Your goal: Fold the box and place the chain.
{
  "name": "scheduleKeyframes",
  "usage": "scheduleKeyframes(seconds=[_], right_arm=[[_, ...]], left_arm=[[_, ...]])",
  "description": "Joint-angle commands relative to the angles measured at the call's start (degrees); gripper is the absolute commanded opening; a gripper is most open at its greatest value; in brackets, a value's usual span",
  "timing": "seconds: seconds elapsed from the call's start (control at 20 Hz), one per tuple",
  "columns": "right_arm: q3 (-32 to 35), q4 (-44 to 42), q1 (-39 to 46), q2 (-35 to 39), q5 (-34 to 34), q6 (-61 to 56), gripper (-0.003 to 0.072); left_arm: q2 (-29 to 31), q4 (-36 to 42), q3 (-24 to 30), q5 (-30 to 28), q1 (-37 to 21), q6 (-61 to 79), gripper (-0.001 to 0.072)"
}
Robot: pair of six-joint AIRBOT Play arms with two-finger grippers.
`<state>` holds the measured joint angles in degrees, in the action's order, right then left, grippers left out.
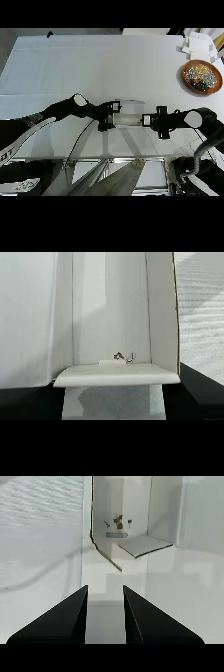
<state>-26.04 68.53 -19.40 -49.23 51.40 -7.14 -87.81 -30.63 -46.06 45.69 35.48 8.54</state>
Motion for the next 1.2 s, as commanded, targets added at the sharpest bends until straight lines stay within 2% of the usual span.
scheduleKeyframes(seconds=[0.0,0.1,0.15,0.2,0.75,0.85,1.15], right_arm=[[2.1,-3.85,0.0,-1.92,-5.86,4.87,0.0217],[2.08,-4.15,0.0,-3.54,-7.52,4.87,0.0209],[2.08,-4.15,0.0,-4.04,-8.17,4.87,0.0159],[2.08,-4.15,0.0,-4.48,-8.72,4.85,0.015],[2.08,-8.28,-3.19,-5.44,-13.4,4.83,0.0145],[2.08,-10.01,-3.39,-5.44,-13.55,4.87,0.008],[2.08,-13.9,-3.41,-5.44,-13.73,4.9,0.0083]], left_arm=[[0.04,-0.02,0.0,0.0,-0.04,0.02,0.0392],[0.04,-0.02,0.0,0.0,-0.04,0.02,0.0392],[0.04,-0.02,0.0,-0.02,-0.04,0.02,0.0392],[0.04,-0.02,-0.02,0.0,-0.04,0.02,0.0392],[0.04,-0.02,-0.02,0.0,-0.04,0.02,0.0392],[0.04,-0.02,0.0,0.0,-0.04,0.02,0.0392],[0.04,-0.02,0.0,0.0,-0.04,0.02,0.0392]])
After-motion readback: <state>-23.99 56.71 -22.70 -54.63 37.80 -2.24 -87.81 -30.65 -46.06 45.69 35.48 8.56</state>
